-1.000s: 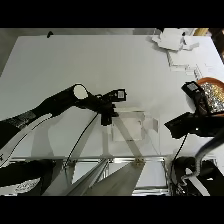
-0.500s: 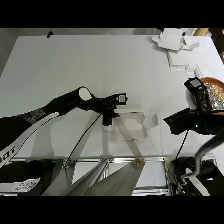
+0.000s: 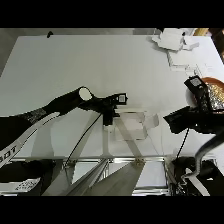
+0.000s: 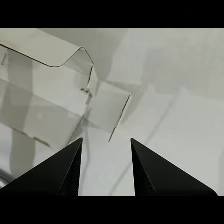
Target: Fold the box and place the chain.
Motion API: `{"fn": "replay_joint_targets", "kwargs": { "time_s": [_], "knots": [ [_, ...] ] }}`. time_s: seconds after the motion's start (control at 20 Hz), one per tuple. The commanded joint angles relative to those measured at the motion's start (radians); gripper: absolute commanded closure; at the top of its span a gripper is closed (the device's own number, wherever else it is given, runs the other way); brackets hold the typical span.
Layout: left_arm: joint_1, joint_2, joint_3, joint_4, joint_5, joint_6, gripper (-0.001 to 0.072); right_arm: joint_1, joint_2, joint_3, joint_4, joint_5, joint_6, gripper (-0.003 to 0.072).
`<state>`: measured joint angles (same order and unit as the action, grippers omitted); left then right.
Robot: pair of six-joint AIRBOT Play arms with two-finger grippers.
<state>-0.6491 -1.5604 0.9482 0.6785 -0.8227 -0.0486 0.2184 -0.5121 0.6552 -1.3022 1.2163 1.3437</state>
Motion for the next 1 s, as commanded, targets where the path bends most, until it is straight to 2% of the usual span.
{"fn": "replay_joint_targets", "kwargs": {
  "time_s": [0.0,0.45,0.75,0.95],
  "knots": [
    [-0.001,-0.001,-0.001,0.003,-0.004,-0.002,0.0697,0.001,0.001,0.0,0.001,0.003,-0.041,0.0347],
    [-0.001,-0.001,-0.001,0.003,-0.004,-0.002,0.0697,0.0,0.0,-0.039,0.001,-0.026,-0.467,0.0347],
    [-0.001,-0.001,-0.001,0.003,-0.004,-0.002,0.0697,0.001,-0.005,-0.073,0.008,-0.023,-0.515,0.0347],
    [-0.001,-0.001,-0.001,0.003,-0.004,-0.002,0.0697,0.001,-0.005,-0.111,0.082,-0.03,-0.568,0.0347]
  ]
}}
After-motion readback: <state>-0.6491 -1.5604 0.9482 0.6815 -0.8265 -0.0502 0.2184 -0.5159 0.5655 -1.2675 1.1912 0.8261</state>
